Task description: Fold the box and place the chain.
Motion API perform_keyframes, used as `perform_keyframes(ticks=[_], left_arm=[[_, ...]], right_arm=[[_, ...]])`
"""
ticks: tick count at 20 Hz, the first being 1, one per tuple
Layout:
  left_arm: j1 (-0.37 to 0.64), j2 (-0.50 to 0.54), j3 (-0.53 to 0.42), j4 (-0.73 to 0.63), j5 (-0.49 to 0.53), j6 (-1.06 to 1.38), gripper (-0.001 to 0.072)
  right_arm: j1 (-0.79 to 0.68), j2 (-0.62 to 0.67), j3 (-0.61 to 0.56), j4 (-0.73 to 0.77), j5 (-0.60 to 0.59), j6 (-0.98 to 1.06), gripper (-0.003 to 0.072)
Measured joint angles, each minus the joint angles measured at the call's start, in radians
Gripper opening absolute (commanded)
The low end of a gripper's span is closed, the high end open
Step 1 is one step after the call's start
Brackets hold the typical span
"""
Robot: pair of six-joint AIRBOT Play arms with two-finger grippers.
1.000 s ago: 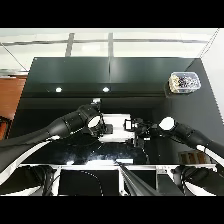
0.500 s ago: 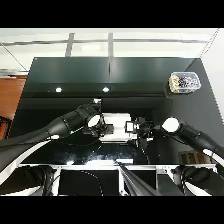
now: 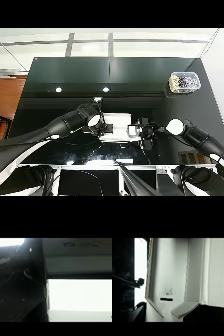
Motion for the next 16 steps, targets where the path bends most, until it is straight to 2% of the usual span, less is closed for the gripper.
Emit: perform_keyframes(ticks=[1,2,3,4,5,6,11,16], left_arm=[[0.000,0.000,0.000,0.000,0.001,0.002,0.0025],[0.000,0.000,0.000,0.000,0.002,0.002,0.0025],[0.000,0.000,0.000,0.000,0.002,0.003,0.0025],[0.000,0.000,0.000,0.000,0.002,0.003,0.0025],[0.000,0.000,0.000,0.000,0.003,0.005,0.0025],[0.000,0.000,0.000,0.000,0.004,0.007,0.0024],[0.000,0.000,0.000,0.000,0.005,0.010,0.0025],[0.000,0.000,0.000,0.005,0.002,0.010,0.0025]], right_arm=[[0.000,-0.007,0.000,0.007,-0.009,0.000,0.0554],[0.000,-0.014,0.000,0.016,-0.018,0.000,0.0467],[0.000,-0.021,0.000,0.029,-0.026,0.000,0.0466],[0.000,-0.027,0.000,0.037,-0.032,-0.003,0.0390],[0.000,-0.031,0.000,0.043,-0.035,-0.007,0.0218],[0.000,-0.034,0.000,0.049,-0.039,-0.008,0.0190],[0.001,-0.039,0.000,0.082,-0.045,0.000,0.0190],[0.027,-0.079,0.000,0.191,-0.072,0.011,0.0190]])
